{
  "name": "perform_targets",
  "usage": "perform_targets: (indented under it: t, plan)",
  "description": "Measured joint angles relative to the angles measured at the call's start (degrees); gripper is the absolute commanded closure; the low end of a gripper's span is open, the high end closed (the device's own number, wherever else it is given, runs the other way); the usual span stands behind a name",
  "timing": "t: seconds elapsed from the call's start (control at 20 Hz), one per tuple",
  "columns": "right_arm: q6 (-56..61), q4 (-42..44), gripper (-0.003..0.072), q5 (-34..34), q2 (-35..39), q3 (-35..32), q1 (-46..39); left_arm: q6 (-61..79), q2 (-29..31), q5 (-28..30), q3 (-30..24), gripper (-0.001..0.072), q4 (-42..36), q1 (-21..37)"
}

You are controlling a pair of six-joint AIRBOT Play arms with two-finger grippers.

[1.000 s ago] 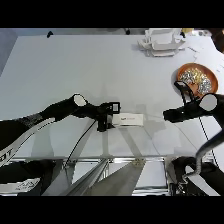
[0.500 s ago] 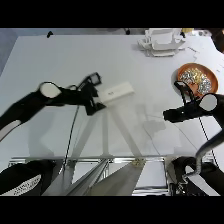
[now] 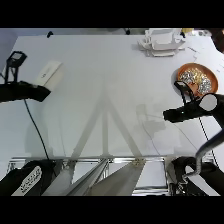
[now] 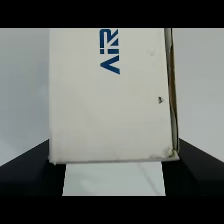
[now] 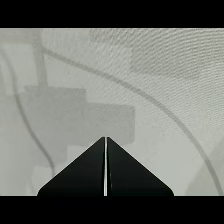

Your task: Fold the box and place the chain.

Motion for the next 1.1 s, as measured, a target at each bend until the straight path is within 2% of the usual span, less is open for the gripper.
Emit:
perform_targets:
  t: [0.2, 0.35, 0.45, 0.5, 0.55, 0.9, 1.1]
  plan:
    - [0.00, -0.02, 0.0668, 0.00, 0.00, 0.00, 0.00, -4.61, -2.51, -2.03, -2.29, 0.0537, 3.89, 7.48]
    - [0.00, 0.00, 0.0668, -0.02, 0.00, 0.00, 0.00, -5.86, -5.14, -3.48, -3.58, 0.0267, 6.80, 9.49]
    - [0.00, -0.02, 0.0668, 0.00, 0.00, 0.00, 0.00, -6.19, -6.49, -4.09, -4.00, 0.0244, 8.35, 10.05]
    - [0.00, 0.00, 0.0668, 0.00, 0.00, 0.00, 0.00, -6.34, -7.04, -4.17, -4.15, 0.0180, 9.01, 10.23]
    - [0.00, 0.00, 0.0668, 0.00, 0.00, 0.00, 0.00, -6.47, -7.43, -4.33, -4.26, 0.0021, 9.68, 10.34]
    - [0.00, 0.00, 0.0668, 0.00, 0.00, 0.00, 0.00, -6.99, -7.91, -5.29, -4.50, 0.0009, 12.15, 10.62]
    - [0.00, 0.00, 0.0668, 0.00, 0.00, 0.00, 0.00, -7.02, -4.04, -5.95, -4.50, 0.0011, 12.66, 10.58]
